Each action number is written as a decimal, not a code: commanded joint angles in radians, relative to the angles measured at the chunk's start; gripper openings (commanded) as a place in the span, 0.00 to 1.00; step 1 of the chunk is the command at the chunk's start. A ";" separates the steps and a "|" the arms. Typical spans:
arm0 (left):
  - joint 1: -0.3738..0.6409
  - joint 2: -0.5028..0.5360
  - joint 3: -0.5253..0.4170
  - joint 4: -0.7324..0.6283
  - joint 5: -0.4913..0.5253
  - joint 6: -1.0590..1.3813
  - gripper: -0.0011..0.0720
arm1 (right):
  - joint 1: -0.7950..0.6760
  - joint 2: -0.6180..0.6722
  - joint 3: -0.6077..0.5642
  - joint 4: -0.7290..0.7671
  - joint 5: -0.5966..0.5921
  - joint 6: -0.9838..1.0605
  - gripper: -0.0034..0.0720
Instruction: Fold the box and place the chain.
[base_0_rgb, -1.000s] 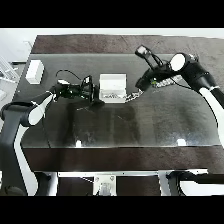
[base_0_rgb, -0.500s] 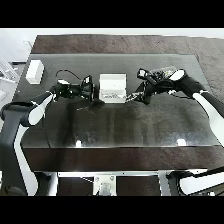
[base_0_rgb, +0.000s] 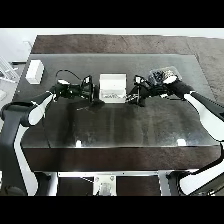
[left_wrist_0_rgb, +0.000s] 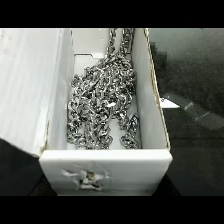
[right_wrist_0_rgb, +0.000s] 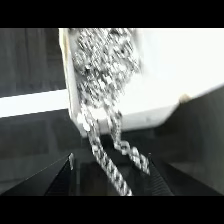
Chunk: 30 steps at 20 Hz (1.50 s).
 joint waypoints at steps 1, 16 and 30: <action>0.000 0.000 0.000 0.000 0.000 0.000 0.68 | 0.021 -0.021 0.017 0.018 -0.005 -0.027 0.80; 0.000 0.000 0.000 0.000 0.000 0.000 0.68 | 0.024 -0.043 0.019 -0.013 -0.042 -0.021 0.69; 0.000 0.000 0.000 0.000 0.000 0.000 0.68 | 0.040 -0.044 0.019 -0.019 -0.043 0.001 0.19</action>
